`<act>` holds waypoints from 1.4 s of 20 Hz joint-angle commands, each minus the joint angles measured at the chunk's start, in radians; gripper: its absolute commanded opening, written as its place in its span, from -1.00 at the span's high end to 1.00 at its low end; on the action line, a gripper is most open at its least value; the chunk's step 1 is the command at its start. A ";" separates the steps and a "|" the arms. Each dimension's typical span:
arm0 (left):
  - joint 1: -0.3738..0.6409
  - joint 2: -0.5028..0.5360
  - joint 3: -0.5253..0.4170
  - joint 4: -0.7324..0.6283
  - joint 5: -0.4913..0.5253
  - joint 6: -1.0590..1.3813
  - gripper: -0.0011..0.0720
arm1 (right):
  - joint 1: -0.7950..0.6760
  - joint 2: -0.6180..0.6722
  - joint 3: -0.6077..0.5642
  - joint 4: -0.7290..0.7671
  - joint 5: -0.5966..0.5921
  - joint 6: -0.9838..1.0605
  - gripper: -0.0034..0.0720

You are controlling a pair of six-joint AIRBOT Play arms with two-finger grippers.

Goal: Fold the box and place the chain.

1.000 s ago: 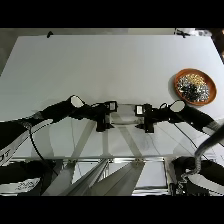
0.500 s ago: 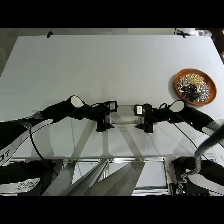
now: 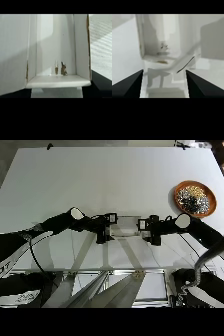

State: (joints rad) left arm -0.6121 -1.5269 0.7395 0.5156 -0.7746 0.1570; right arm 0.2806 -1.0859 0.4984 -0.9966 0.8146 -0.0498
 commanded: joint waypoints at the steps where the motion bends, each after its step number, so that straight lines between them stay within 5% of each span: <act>1: 0.000 0.000 0.000 -0.001 0.000 -0.001 -0.10 | 0.000 0.072 0.000 -0.208 0.088 0.178 -0.63; 4: 0.000 0.000 0.000 -0.001 0.000 -0.001 -0.10 | 0.000 0.186 0.000 -0.224 0.150 0.246 -0.59; 7: 0.000 0.000 0.000 -0.002 0.000 -0.001 -0.10 | 0.000 0.294 0.000 -0.019 0.151 0.293 0.13; 9: 0.000 0.000 0.000 -0.003 0.000 -0.001 -0.10 | 0.000 0.307 0.000 0.235 0.145 0.292 0.88; 12: 0.000 0.000 0.000 -0.003 0.000 -0.001 -0.10 | 0.031 0.282 0.000 0.465 0.061 0.288 0.89; 19: 0.000 0.000 0.000 -0.003 0.000 -0.001 -0.10 | 0.102 0.084 0.000 0.476 -0.394 0.370 0.89; 24: 0.000 0.000 0.000 -0.003 0.000 -0.001 -0.10 | 0.102 -0.125 0.000 0.473 -0.343 0.439 0.89; 28: 0.000 0.000 0.000 -0.003 0.000 -0.001 -0.10 | 0.102 -0.133 0.000 0.472 -0.299 0.438 0.89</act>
State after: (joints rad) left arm -0.6121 -1.5272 0.7391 0.5098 -0.7750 0.1524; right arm 0.3809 -1.1912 0.4992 -0.5198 0.4892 0.3752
